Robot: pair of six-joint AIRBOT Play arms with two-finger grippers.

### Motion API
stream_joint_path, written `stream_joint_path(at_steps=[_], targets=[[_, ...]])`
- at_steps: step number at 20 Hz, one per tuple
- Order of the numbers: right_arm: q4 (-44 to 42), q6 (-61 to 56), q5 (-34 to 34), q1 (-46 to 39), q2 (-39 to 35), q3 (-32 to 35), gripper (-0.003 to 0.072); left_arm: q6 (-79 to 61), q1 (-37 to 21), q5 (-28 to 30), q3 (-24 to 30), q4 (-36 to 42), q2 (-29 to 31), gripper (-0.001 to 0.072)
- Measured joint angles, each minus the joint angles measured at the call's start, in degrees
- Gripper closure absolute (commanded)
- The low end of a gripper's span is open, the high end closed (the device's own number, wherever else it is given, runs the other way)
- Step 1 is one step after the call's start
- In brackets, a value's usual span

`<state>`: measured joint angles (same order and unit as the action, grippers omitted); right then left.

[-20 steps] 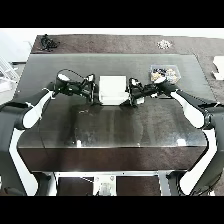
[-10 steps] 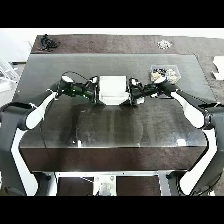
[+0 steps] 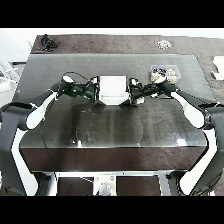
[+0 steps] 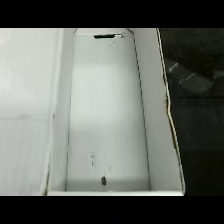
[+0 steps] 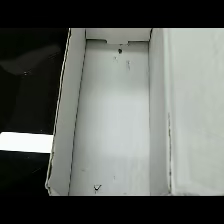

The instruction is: Fold the box and place the chain.

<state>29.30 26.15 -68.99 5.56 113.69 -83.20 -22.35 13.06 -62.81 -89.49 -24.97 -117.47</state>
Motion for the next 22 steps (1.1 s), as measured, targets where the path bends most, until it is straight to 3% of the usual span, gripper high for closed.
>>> stream_joint_path(at_steps=[22], targets=[[0.02, 0.02, 0.0, -0.02, 0.0, 0.0, 0.0113, -0.17, 0.04, 0.74, 0.0, -0.24, 0.0, 0.0251]])
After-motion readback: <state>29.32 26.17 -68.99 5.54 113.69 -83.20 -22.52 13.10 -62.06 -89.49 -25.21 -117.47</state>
